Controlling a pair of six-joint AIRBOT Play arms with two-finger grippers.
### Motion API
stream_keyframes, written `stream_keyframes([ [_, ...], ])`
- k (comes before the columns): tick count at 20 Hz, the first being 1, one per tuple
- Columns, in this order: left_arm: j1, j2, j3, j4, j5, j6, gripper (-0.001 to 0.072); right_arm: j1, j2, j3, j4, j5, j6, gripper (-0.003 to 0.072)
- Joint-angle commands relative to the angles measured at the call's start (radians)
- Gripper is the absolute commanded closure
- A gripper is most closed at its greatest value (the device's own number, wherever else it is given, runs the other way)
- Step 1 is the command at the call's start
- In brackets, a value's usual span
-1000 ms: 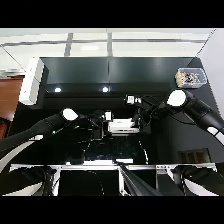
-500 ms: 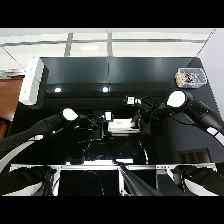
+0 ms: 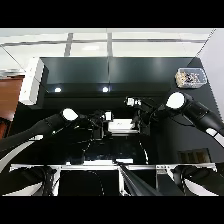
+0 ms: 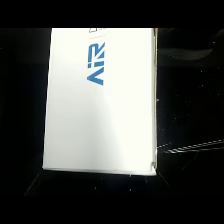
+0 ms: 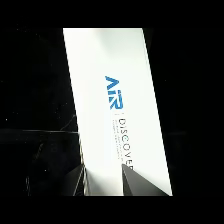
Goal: Fold the box and place the chain.
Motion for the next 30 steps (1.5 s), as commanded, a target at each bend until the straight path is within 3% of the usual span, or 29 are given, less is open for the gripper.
stream_keyframes([
  [1,0.0,-0.001,0.001,0.0,0.0,-0.001,0.0379,0.001,0.0,-0.001,0.003,-0.002,0.0,0.0406],
  [2,0.0,-0.001,0.001,0.0,0.0,-0.001,0.0379,0.001,0.0,-0.001,0.003,-0.002,0.0,0.0406],
  [3,0.0,-0.001,0.001,0.0,0.0,-0.001,0.0379,0.001,0.0,-0.001,0.003,-0.002,0.0,0.0331],
  [4,0.0,-0.001,0.001,0.0,0.0,-0.001,0.0379,0.001,0.0,-0.001,0.003,-0.002,0.0,0.0309],
  [18,0.0,-0.001,0.001,0.0,0.0,-0.001,0.0379,0.0,0.0,-0.023,0.003,-0.001,0.002,0.031],
  [22,0.0,-0.001,0.001,0.0,0.0,-0.001,0.0379,-0.019,0.048,0.04,0.002,0.043,0.218,0.0312],
  [23,0.0,-0.001,0.001,0.0,0.0,-0.001,0.0379,-0.04,0.067,0.05,0.003,0.057,0.315,0.0363],
  [24,0.0,-0.001,0.001,0.0,0.0,-0.001,0.0379,-0.064,0.082,0.051,0.003,0.082,0.407,0.0542],
  [25,0.0,-0.001,0.001,0.0,0.0,-0.001,0.0379,-0.092,0.087,0.05,0.004,0.127,0.507,0.067],
  [27,0.0,-0.001,0.001,0.0,0.0,-0.001,0.0379,-0.126,0.087,0.023,0.035,0.19,0.635,0.0671],
  [30,0.0,-0.001,0.001,0.0,0.0,-0.001,0.0379,-0.143,0.085,-0.088,0.293,0.151,0.634,0.0671],
])
